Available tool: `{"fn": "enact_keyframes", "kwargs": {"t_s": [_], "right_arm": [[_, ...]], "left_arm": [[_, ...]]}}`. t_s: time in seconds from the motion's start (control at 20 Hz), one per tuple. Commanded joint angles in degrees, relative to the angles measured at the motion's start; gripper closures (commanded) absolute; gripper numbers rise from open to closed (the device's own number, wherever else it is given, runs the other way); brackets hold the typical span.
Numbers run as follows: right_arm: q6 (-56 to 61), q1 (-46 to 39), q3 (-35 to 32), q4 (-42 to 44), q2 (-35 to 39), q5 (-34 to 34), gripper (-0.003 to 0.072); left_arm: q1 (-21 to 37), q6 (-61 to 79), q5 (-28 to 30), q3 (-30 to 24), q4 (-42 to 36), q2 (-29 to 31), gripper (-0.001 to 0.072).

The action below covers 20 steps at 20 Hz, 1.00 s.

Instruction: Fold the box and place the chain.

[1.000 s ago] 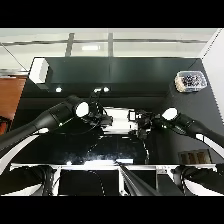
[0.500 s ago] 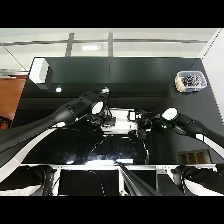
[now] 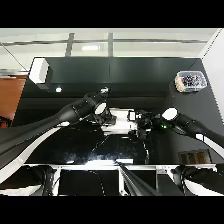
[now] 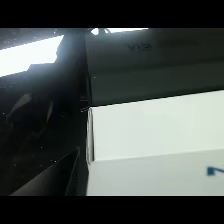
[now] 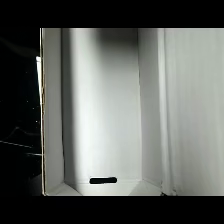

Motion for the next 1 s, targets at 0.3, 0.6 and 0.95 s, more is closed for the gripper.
{"fn": "enact_keyframes", "kwargs": {"t_s": [0.3, 0.6, 0.95], "right_arm": [[0.02, 0.04, -0.02, 0.0, -0.02, 0.09, 0.0495], [0.02, 0.04, -0.02, 0.0, -0.02, 0.07, 0.0495], [0.02, 0.04, -0.02, 0.0, -0.02, 0.09, 0.0495]], "left_arm": [[0.02, -1.68, 0.96, 0.13, -3.21, -1.84, 0.0558], [0.0, -1.7, 0.57, 0.13, -3.21, -1.84, 0.0684], [0.02, -1.68, -0.98, 3.08, -2.69, -1.88, 0.0338]]}}
